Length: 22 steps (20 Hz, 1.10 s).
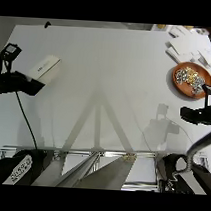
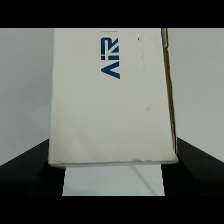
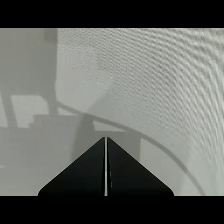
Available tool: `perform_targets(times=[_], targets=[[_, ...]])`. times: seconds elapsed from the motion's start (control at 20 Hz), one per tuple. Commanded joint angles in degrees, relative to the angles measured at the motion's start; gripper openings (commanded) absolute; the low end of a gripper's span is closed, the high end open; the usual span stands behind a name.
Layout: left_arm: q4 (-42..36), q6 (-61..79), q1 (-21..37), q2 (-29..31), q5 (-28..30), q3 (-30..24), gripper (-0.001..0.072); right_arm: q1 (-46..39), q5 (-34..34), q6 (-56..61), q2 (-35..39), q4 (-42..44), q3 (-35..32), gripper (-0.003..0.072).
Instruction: Fold the box and place the chain.
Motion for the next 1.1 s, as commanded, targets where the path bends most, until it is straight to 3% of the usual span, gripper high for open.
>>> perform_targets(times=[0.0, 0.35, 0.4, 0.5, 0.6, 0.8, 1.05], targets=[[4.28, -6.45, 5.29, -4.15, -4.22, -0.09, 0.0152, -0.02, 0.00, -0.02, -0.04, 0.02, -0.02, 0.0019], [4.66, -13.25, 5.16, -14.21, -5.20, -1.27, 0.0157, -0.02, 0.00, -0.02, -0.04, 0.02, -0.02, 0.0019], [4.68, -13.22, 5.16, -14.82, -5.20, -2.29, 0.0200, -0.02, 0.00, -0.02, -0.04, 0.02, -0.02, 0.0019], [4.68, -13.44, 5.16, -15.17, -5.25, -4.66, 0.0365, -0.02, 0.00, -0.02, -0.04, 0.02, -0.02, 0.0019], [4.68, -13.44, 5.16, -15.13, -5.70, -6.38, 0.0452, -0.02, 0.00, -0.02, -0.04, 0.02, -0.02, 0.0019], [4.68, -13.46, 5.16, -15.08, -5.31, -7.74, 0.0700, -0.02, 0.00, -0.02, -0.04, 0.02, -0.02, 0.0019], [4.57, -18.34, 5.07, -12.02, -5.46, -7.72, 0.0698, -0.02, 0.00, -0.02, -0.04, 0.02, -0.02, 0.0019]])
